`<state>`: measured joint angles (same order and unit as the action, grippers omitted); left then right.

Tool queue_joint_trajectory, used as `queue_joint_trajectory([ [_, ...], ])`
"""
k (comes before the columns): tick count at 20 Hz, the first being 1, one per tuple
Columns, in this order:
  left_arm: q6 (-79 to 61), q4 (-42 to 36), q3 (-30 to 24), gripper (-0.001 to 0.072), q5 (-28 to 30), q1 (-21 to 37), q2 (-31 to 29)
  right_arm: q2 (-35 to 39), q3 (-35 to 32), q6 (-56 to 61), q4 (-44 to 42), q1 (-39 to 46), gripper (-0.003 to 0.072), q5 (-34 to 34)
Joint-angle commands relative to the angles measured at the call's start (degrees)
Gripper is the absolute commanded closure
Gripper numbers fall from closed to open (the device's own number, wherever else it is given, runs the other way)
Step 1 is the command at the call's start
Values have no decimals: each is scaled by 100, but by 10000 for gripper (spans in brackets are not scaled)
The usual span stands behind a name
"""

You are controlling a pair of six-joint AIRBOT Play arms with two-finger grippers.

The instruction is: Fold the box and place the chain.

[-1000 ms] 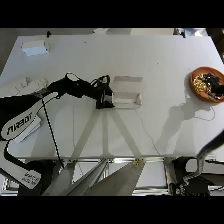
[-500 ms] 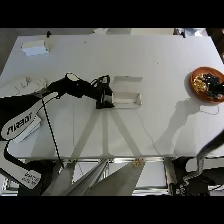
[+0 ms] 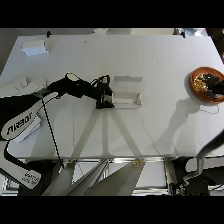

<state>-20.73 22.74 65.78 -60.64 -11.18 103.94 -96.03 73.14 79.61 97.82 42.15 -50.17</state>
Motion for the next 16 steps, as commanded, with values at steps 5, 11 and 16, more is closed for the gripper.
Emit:
queue_joint_trajectory([
  [5, 11, 0, 4, 428, 0, 0, -2, 957, 13, -232, -22, -7, 675, -192],
  [11, 306, 4, 4, 428, -7, 0, 2, 2100, 13, -870, -911, -7, 675, -601],
  [16, 321, 22, 4, 428, -22, 0, 4, 2728, 13, -2015, -2214, -435, 675, -1554],
])
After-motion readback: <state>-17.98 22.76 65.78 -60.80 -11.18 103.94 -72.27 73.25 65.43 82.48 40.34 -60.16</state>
